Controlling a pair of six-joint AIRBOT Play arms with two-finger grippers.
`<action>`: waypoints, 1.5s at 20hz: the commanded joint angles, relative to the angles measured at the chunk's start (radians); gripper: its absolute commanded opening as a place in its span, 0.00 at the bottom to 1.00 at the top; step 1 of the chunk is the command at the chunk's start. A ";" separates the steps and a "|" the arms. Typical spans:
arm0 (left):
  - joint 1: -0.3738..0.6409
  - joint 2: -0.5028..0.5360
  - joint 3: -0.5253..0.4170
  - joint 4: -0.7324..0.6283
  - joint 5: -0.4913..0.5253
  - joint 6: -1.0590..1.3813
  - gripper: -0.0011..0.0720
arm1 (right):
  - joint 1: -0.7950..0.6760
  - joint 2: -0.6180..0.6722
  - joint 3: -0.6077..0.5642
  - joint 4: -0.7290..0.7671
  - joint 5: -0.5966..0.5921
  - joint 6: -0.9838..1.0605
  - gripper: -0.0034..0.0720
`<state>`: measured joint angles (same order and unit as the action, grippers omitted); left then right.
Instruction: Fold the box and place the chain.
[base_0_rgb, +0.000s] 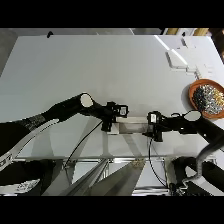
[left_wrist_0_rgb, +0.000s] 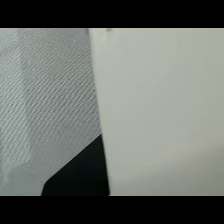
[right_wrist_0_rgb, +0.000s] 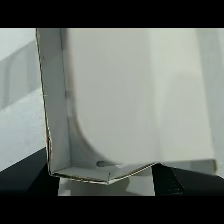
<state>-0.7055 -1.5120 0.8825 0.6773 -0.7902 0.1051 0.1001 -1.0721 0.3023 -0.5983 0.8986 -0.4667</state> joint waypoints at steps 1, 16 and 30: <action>0.000 0.001 0.000 0.000 0.000 0.000 0.03 | 0.021 -0.007 -0.016 0.020 -0.013 -0.056 0.71; 0.000 0.001 0.000 0.000 0.000 0.000 0.03 | 0.030 -0.006 -0.016 0.027 -0.024 -0.028 0.65; 0.000 0.000 0.002 0.012 0.104 0.000 0.03 | 0.030 -0.006 -0.016 0.027 -0.024 -0.028 0.65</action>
<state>-0.7044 -1.5116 0.8837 0.6868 -0.7136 0.1059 0.1291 -1.0794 0.2867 -0.5682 0.8654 -0.4915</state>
